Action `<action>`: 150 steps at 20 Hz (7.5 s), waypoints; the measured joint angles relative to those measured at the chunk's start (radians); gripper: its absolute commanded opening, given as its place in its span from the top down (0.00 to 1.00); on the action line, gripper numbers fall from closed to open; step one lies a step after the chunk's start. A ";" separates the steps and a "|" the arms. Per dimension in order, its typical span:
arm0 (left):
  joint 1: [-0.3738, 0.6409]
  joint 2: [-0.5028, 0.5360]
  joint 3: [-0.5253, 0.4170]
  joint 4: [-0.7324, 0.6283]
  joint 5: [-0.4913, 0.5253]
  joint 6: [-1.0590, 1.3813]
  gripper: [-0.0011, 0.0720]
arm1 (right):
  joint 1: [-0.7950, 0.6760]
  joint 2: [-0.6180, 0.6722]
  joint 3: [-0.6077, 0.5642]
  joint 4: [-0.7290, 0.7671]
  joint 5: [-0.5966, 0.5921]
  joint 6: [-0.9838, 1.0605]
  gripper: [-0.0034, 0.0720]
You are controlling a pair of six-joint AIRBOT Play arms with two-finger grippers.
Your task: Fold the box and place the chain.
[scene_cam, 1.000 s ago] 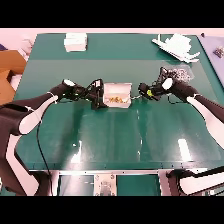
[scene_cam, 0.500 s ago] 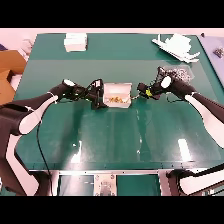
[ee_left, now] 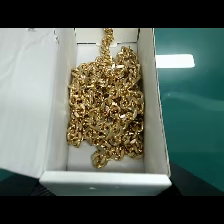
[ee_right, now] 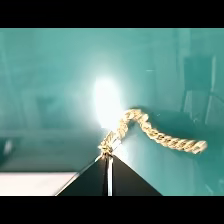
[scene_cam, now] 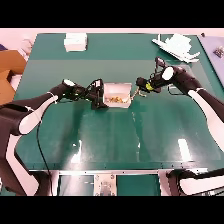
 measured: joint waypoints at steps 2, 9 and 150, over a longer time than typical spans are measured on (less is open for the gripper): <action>0.000 0.000 0.000 0.000 0.000 0.000 0.26 | 0.014 0.042 0.022 -0.021 0.010 -0.001 0.95; 0.000 0.000 0.000 0.000 0.000 0.000 0.26 | 0.089 0.157 0.053 -0.068 0.067 -0.015 0.95; 0.000 0.000 0.000 0.000 0.000 0.000 0.26 | -0.040 -0.383 0.469 0.699 0.704 -1.696 0.61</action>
